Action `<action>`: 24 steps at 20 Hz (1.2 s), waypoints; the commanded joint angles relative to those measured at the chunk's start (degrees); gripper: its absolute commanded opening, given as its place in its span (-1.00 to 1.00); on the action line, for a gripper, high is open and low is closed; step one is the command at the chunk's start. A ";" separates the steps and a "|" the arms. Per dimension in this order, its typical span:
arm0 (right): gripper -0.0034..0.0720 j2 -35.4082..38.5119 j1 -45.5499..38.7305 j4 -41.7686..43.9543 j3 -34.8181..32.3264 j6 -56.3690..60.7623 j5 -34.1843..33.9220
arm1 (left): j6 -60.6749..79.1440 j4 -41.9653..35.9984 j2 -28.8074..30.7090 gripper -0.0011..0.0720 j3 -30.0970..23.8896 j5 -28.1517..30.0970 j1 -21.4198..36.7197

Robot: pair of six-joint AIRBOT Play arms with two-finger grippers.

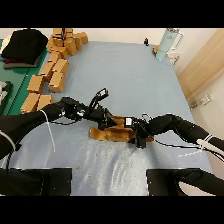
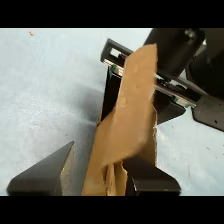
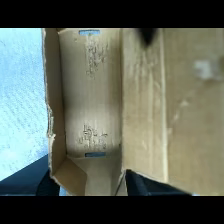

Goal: Fold the box.

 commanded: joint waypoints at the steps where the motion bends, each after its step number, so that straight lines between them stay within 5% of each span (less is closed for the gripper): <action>1: 0.41 0.04 0.00 0.11 0.04 0.02 0.31 | -6.75 5.90 4.09 0.05 0.07 -0.02 2.14; 9: 0.41 0.04 0.00 2.73 0.09 0.02 0.33 | -21.97 19.41 8.48 0.05 0.07 -0.13 4.22; 17: 0.66 0.04 0.02 2.91 0.09 0.02 0.33 | -22.58 20.11 8.20 0.05 0.04 1.29 4.22; 24: 0.51 0.04 0.07 2.89 0.09 0.00 0.33 | -22.58 20.68 8.15 0.04 -0.07 1.01 4.22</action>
